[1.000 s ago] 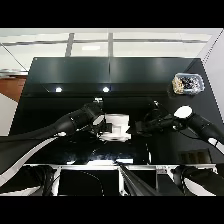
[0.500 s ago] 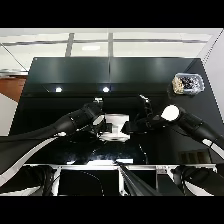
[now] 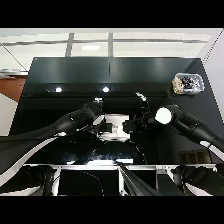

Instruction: Fold the box and place the chain.

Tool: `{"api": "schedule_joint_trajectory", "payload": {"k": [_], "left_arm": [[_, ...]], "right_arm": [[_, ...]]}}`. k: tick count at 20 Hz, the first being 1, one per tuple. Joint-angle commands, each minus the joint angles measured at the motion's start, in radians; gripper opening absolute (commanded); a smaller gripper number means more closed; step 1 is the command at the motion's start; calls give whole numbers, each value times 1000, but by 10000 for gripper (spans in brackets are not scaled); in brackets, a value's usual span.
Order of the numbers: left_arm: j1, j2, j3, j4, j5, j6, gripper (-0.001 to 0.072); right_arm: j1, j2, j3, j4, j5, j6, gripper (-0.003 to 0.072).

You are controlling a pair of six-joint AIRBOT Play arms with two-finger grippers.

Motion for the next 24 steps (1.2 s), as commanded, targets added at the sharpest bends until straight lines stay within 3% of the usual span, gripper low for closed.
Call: {"api": "schedule_joint_trajectory", "payload": {"k": [1, 2, 12, 14, 16, 24], "left_arm": [[0, -1, 0, 2, 0, 0, 32], [0, -1, 0, 2, 0, 0, 32], [0, -1, 0, 2, 0, 0, 32], [0, -1, 0, 1, 0, 0, 33], [0, -1, 0, 1, 0, 0, 32], [5, -1, 0, 5, 0, 1, 33]], "right_arm": [[29, -13, 16, -82, -6, 79, 385], [42, -22, 24, -91, -7, 95, 358], [143, -136, 88, -279, 37, 405, 357], [146, -136, 88, -279, 50, 415, 351], [160, -138, 88, -297, 58, 417, 256], [167, -232, 194, -326, 154, 475, 254]]}}
